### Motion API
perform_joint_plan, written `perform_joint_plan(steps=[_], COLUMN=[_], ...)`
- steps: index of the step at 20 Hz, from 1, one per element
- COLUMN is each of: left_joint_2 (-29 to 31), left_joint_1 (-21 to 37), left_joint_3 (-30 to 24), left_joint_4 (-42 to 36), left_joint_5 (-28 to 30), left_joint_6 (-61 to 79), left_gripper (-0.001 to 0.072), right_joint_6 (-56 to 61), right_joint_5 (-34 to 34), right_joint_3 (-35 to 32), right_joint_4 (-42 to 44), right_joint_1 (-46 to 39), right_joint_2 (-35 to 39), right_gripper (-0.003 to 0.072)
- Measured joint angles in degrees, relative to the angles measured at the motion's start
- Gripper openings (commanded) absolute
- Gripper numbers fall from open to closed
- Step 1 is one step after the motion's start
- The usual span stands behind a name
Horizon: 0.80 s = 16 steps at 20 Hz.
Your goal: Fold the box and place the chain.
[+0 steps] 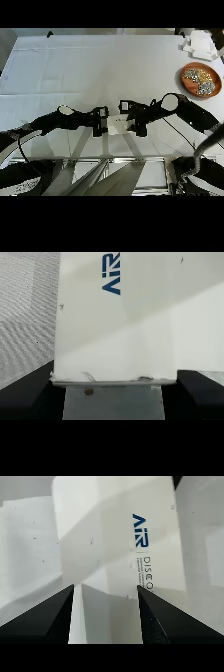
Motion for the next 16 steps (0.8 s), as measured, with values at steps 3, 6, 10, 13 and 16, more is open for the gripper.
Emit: perform_joint_plan(steps=[3,6,10,13,16], left_joint_2=[0.0,0.0,0.0,0.0,0.0], left_joint_1=[0.0,0.0,0.0,0.0,0.0], left_joint_3=[0.0,0.0,0.0,0.0,0.0], left_joint_4=[0.0,0.0,0.0,0.0,0.0], left_joint_5=[0.0,0.0,0.0,0.0,0.0], left_joint_6=[0.0,0.0,0.0,0.0,0.0], left_gripper=[0.0272,0.0272,0.0272,0.0272,0.0272], right_joint_6=[-0.2,-0.2,-0.2,-0.2,-0.2], right_joint_5=[-2.9,-5.1,-6.7,-8.1,-9.1], right_joint_3=[-0.2,-0.3,-0.3,-0.3,-0.3], right_joint_4=[-0.2,-0.5,-1.2,-3.3,-4.2], right_joint_1=[1.0,1.5,1.9,2.9,3.5], right_joint_2=[0.0,0.0,0.0,0.0,0.2], right_gripper=[0.0426,0.0426,0.0424,0.0403,0.0403])
